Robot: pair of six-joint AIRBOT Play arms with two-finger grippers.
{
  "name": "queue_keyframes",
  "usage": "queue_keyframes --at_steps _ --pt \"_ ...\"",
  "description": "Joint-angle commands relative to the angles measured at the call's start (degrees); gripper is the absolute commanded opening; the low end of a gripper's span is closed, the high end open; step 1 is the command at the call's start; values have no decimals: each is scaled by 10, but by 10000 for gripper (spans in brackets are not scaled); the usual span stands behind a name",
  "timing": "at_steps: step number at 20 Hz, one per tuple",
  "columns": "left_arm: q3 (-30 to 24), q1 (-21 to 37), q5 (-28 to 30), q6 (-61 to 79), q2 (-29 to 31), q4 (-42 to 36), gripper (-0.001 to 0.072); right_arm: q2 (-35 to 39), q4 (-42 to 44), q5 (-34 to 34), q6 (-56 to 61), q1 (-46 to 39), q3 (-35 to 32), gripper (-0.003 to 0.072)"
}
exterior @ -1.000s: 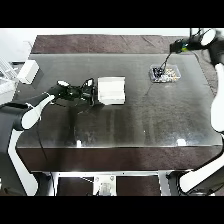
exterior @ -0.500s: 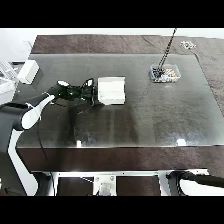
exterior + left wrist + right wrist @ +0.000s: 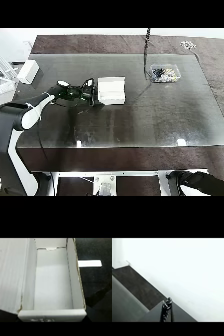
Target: Fold the box and place the chain.
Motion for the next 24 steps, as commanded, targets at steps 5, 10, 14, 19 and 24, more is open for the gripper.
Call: queue_keyframes --at_steps 5,10,14,19,24 --pt "0 0 0 0 0 0 524 2 42 6 -2 63 -40 0" --pt "0 0 0 0 0 0 524 -12 95 0 -2 63 -108 0" --pt "0 0 0 0 0 0 524 -14 118 -42 9 63 -183 0" --pt "0 0 0 0 0 0 524 -14 157 -122 26 63 -277 -1" --pt "0 0 0 0 0 0 524 -53 192 -170 26 56 -327 -1"
